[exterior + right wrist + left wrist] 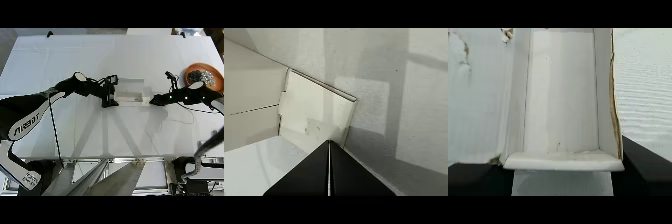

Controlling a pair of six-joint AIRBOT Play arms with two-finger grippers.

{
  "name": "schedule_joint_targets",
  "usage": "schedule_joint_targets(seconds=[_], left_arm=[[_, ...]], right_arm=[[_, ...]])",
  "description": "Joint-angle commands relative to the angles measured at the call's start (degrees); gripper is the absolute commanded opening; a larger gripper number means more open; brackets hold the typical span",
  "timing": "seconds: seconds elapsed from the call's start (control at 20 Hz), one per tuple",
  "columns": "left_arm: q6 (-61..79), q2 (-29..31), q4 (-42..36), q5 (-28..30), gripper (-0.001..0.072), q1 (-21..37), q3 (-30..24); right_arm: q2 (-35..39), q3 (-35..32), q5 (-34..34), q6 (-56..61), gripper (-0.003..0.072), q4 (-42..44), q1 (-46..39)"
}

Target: Fold the box and place the chain.

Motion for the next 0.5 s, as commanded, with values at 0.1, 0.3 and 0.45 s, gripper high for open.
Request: schedule_joint_targets(seconds=[0.1,0.3,0.45], left_arm=[[0.0,0.0,-0.1,0.1,0.0157,0.0,0.0],[0.0,0.0,-0.1,0.1,0.0157,0.0,0.0],[0.0,0.0,-0.1,0.1,0.0157,0.0,0.0]], right_arm=[[1.2,0.0,2.8,-0.9,0.0002,0.6,0.2],[5.6,0.0,2.4,-1.9,0.0002,0.7,-1.0],[8.6,0.0,2.6,-1.9,0.0002,0.5,-4.0]])
